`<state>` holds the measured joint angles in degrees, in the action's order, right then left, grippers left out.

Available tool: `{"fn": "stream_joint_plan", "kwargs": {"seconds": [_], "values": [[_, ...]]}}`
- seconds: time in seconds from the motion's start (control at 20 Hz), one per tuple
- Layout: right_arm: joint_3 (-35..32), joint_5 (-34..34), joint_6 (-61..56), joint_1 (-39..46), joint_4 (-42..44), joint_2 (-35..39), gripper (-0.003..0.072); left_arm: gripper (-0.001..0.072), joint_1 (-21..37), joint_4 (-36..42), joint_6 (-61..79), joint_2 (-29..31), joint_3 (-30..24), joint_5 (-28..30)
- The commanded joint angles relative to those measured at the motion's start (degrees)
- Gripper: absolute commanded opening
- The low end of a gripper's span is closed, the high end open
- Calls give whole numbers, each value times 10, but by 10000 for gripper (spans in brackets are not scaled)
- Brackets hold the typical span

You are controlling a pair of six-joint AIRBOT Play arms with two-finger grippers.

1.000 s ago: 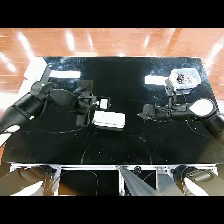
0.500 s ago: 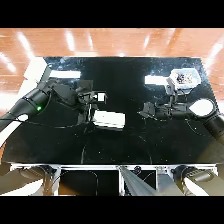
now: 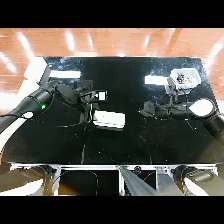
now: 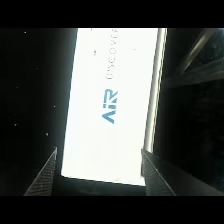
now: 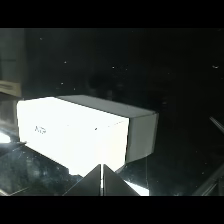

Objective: Fold the box and place the chain.

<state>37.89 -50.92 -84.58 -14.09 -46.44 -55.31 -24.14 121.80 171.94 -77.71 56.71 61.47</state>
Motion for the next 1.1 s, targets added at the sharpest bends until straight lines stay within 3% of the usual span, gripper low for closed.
{"fn": "stream_joint_plan", "kwargs": {"seconds": [0.0,1.05], "values": [[0,6,0,0,-8,0,33,627,0,3,1,-4,-1,11],[0,11,0,0,-8,0,33,627,-14,19,1,-26,-18,-18]]}}
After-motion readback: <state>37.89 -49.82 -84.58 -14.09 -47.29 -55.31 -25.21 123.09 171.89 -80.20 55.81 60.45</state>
